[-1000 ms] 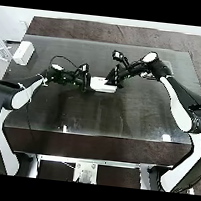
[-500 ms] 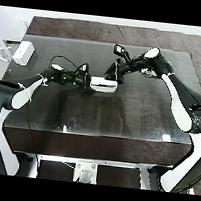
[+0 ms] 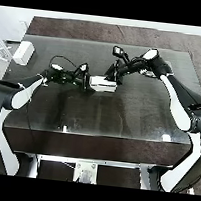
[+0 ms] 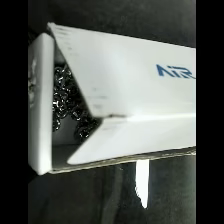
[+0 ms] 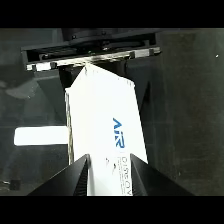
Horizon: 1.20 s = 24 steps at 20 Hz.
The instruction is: Fold the box and place the chain.
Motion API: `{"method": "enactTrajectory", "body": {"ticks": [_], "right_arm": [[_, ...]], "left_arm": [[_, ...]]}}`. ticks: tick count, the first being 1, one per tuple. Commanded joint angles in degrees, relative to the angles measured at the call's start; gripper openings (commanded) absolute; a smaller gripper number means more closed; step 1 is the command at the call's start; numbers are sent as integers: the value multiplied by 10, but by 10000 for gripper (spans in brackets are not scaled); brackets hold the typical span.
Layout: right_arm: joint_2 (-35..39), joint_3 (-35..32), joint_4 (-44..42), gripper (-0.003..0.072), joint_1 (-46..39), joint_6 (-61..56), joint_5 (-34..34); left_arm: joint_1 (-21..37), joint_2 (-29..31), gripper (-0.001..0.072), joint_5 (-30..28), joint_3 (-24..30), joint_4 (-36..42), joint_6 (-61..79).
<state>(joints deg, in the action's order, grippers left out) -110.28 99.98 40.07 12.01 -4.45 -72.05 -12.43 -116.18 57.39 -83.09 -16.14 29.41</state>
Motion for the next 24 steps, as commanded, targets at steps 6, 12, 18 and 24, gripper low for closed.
{"method": "enactTrajectory", "body": {"ticks": [6, 12, 18, 24], "right_arm": [[0, -20, 0, 265, 5, 0, 0], [0, -23, 0, 265, 8, 0, -38], [0, -46, -5, 265, 6, 0, -48], [0, -66, -19, 297, 3, 3, -48]], "left_arm": [[0, 0, 536, 2, 0, -1, 1], [0, 0, 536, 2, 0, -1, 1], [0, 0, 536, 2, 0, -1, 1], [0, 0, 536, 2, 0, -1, 1]]}}
